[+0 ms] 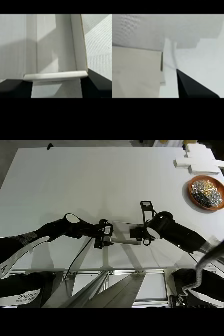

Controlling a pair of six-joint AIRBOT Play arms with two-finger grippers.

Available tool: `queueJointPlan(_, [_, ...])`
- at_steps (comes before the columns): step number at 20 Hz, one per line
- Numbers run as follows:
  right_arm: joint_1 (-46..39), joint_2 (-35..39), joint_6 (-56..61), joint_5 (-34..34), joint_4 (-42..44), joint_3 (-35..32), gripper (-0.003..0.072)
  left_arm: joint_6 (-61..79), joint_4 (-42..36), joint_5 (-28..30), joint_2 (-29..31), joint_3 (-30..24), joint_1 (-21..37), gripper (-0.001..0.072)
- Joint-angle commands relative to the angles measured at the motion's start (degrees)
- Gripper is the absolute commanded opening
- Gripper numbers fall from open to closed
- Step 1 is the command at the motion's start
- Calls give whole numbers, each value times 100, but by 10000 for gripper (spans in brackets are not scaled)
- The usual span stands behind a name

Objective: Fold the box and place the chain.

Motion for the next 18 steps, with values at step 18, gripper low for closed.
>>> queueJointPlan(18, [-6314,81,-4369,-708,-214,2542,340,-11,-4,22,2,0,4,134])
